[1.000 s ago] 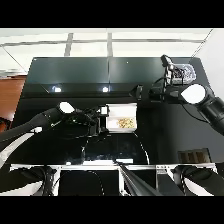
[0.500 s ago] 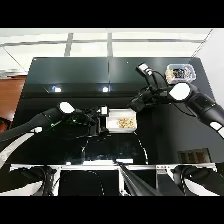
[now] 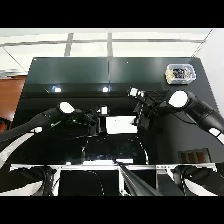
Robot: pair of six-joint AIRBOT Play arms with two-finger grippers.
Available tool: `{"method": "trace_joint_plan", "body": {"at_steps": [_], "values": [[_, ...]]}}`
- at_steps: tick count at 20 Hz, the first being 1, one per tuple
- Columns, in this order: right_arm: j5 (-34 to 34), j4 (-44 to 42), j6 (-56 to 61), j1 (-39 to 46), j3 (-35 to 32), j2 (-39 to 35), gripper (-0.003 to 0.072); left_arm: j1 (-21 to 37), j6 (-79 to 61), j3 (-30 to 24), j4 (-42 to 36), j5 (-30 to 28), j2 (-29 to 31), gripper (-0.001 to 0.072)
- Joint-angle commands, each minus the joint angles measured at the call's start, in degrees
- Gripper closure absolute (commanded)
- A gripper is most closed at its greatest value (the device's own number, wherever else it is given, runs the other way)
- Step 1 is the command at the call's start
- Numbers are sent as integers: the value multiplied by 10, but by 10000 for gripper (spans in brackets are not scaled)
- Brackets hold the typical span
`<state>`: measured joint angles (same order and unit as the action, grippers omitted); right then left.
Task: Fold the box and place the chain.
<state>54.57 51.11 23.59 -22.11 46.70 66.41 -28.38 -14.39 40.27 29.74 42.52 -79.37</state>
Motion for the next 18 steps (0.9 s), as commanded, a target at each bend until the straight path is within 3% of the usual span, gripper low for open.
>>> {"method": "trace_joint_plan", "body": {"at_steps": [1,5,13,18], "values": [[-1,-46,-85,-3,-13,-1,-18,0,0,0,0,0,0,217],[24,-66,-120,-12,-13,-1,-18,0,0,0,0,0,0,217],[-9,-32,-112,-19,-12,-2,-17,0,0,0,1,0,0,217],[9,-30,-112,-19,5,-3,-16,0,0,0,1,0,0,217]]}}
